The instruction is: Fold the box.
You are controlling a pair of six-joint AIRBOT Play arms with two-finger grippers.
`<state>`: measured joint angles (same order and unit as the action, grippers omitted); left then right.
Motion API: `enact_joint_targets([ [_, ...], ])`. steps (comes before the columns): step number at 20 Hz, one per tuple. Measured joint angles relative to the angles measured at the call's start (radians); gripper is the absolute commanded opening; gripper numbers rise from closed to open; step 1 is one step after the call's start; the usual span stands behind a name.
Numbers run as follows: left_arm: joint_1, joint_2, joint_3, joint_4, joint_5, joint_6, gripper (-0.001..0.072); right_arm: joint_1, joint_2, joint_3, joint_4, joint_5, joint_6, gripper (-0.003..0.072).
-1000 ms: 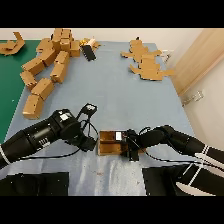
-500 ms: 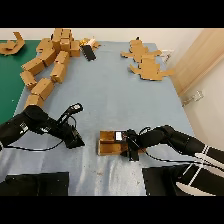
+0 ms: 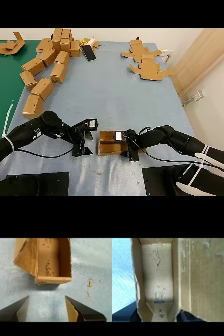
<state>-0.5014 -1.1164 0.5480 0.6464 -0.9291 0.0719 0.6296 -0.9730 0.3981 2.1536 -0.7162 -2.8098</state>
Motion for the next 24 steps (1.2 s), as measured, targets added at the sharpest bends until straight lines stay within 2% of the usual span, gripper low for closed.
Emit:
enact_joint_targets([
  [7, -0.044, -0.001, 0.000, 0.007, 0.047, 0.003, 0.0700, 0.000, 0.000, 0.000, 0.000, 0.000, 0.000, 0.0464],
  [11, -0.095, -0.001, 0.000, 0.008, 0.055, -0.080, 0.0700, 0.000, 0.000, 0.000, 0.000, 0.000, 0.000, 0.0464],
  [16, -0.159, -0.008, 0.000, 0.010, 0.122, -0.128, 0.0701, 0.000, 0.000, 0.000, 0.000, 0.000, 0.000, 0.0464],
  [24, -0.186, -0.011, 0.000, -0.003, 0.171, -0.143, 0.0700, 0.000, 0.000, 0.000, 0.000, 0.000, 0.000, 0.0464],
])
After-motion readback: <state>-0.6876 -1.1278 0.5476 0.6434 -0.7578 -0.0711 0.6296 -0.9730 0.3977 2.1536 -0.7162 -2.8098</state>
